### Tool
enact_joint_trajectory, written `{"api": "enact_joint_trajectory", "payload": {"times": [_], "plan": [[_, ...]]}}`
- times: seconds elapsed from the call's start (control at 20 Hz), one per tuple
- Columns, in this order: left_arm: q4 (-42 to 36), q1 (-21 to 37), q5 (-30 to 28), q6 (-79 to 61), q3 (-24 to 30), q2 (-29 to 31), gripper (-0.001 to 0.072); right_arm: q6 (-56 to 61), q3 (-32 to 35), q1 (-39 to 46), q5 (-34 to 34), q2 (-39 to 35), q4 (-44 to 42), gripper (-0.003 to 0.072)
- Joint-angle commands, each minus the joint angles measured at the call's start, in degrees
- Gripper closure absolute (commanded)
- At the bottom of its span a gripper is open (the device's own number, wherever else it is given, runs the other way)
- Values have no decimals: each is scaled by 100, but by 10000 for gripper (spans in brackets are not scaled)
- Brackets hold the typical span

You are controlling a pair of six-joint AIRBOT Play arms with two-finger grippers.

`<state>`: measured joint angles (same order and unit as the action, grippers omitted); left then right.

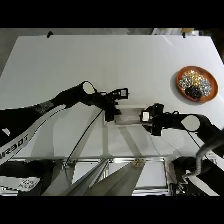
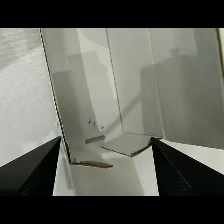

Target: Fold the box and place the chain.

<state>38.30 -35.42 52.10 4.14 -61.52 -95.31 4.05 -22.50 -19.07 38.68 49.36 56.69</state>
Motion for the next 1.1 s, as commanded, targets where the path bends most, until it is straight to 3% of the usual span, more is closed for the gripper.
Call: {"api": "enact_joint_trajectory", "payload": {"times": [0.0, 0.4, 1.05], "plan": [[2, -4, 0, -2, 2, 2, 698, -162, -203, 319, 343, 317, -293, 61], [2, -4, 0, -2, 0, 2, 698, -920, -203, 664, 555, 514, -933, 58], [2, -2, 0, -2, 2, 2, 698, -835, -535, 669, 898, 564, -570, 58]]}}
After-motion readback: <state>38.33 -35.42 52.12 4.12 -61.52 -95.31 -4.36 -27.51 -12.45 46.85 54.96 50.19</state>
